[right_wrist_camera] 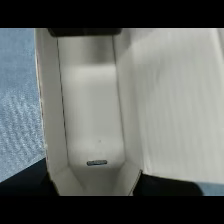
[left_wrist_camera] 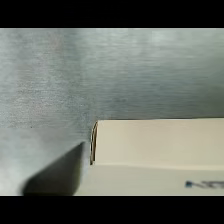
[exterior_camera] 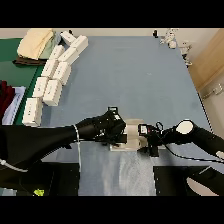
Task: Fold the box.
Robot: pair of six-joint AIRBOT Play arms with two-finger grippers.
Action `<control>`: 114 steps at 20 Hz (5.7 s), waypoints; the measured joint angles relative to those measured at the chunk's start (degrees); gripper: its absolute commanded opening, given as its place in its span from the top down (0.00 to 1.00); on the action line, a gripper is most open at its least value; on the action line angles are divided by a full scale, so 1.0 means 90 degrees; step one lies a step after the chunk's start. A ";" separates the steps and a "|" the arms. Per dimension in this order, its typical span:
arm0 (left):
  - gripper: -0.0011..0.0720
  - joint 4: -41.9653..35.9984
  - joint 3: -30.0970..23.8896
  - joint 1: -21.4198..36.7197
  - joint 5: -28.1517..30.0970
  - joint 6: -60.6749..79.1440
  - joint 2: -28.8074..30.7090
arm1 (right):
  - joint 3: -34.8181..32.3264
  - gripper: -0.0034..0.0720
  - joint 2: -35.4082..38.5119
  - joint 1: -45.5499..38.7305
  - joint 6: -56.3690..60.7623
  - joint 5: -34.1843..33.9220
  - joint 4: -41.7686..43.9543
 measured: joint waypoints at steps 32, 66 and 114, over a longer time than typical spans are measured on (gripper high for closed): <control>0.97 -0.0209 0.1078 0.0350 -0.1447 0.4879 0.1702 | 0.0000 0.26 0.0000 0.0005 0.0000 -0.0002 0.0000; 0.03 -0.7048 -0.3976 0.2181 0.3973 1.7272 0.2171 | 0.0000 0.26 0.0000 0.0005 0.0005 0.0000 0.0000; 0.31 -0.6598 -0.3818 0.1996 0.3835 1.6900 0.2069 | 0.0000 0.26 0.0000 0.0005 0.0002 0.0002 -0.0002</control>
